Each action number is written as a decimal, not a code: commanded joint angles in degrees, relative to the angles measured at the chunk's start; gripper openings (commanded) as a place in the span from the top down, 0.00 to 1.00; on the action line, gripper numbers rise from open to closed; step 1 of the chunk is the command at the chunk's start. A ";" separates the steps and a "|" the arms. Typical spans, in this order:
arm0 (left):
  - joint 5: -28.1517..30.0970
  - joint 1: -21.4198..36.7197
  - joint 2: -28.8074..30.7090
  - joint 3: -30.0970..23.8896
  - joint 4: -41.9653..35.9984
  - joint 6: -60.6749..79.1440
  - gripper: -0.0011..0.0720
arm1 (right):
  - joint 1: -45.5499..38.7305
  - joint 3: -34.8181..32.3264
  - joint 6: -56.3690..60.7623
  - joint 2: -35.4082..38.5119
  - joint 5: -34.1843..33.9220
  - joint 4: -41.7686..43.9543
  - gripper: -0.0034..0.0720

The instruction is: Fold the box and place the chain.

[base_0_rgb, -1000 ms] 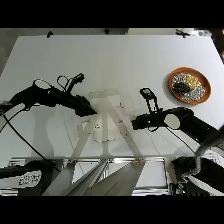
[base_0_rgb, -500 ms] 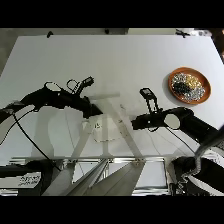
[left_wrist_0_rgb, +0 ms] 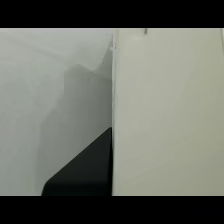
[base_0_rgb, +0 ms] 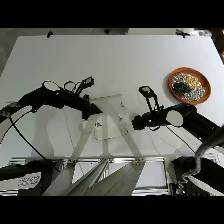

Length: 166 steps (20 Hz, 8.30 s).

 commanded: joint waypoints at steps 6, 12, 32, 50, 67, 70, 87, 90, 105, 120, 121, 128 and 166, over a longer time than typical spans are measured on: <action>-0.70 -7.69 0.90 0.00 -0.02 14.49 0.98 | 0.04 2.08 1.51 11.80 14.80 -3.43 0.49; 14.10 -13.51 0.83 -0.02 -3.85 17.38 0.98 | 0.04 2.05 2.75 15.12 15.69 -3.45 0.50; 18.91 -13.55 -4.92 -0.02 -7.37 20.96 0.98 | 0.07 2.05 2.67 15.12 15.34 -5.73 0.50; 14.05 -13.49 -4.81 0.00 -7.34 20.96 0.79 | 0.07 2.05 -17.53 15.12 18.14 -3.43 0.51; 16.26 -13.55 -4.81 0.09 -2.86 20.96 0.97 | 0.07 2.05 -33.81 15.08 17.57 -6.43 0.35; 16.13 -13.55 -4.81 0.09 -2.86 20.96 0.97 | 0.07 2.03 -36.83 14.69 16.98 -6.80 0.35; 16.11 -13.55 -4.81 0.09 -2.86 20.96 0.97 | 15.43 -6.21 -37.44 10.36 4.70 -11.58 0.20; 16.09 -13.55 -4.81 0.09 -2.86 20.96 0.97 | 16.06 -8.74 -34.21 10.34 -0.94 -12.07 0.10; 16.09 -13.55 -4.81 0.09 -2.86 20.96 0.97 | 14.95 -10.84 -34.07 2.54 -14.93 -15.63 0.10; 16.09 -13.55 -4.81 0.09 -2.84 20.96 0.97 | 9.73 -7.89 -39.76 2.54 -16.72 -15.43 0.10; 16.09 -13.55 -4.81 0.09 -2.86 20.96 0.97 | 8.68 -7.89 -39.76 2.54 -16.70 -15.26 0.10; 16.11 -13.55 -4.81 0.09 -2.84 20.96 0.97 | 6.64 -7.89 -45.57 2.54 -17.07 -13.64 0.10; 16.11 -13.55 -4.81 0.09 -2.86 20.96 0.97 | -4.66 -7.89 -84.32 -2.99 -13.55 17.33 0.04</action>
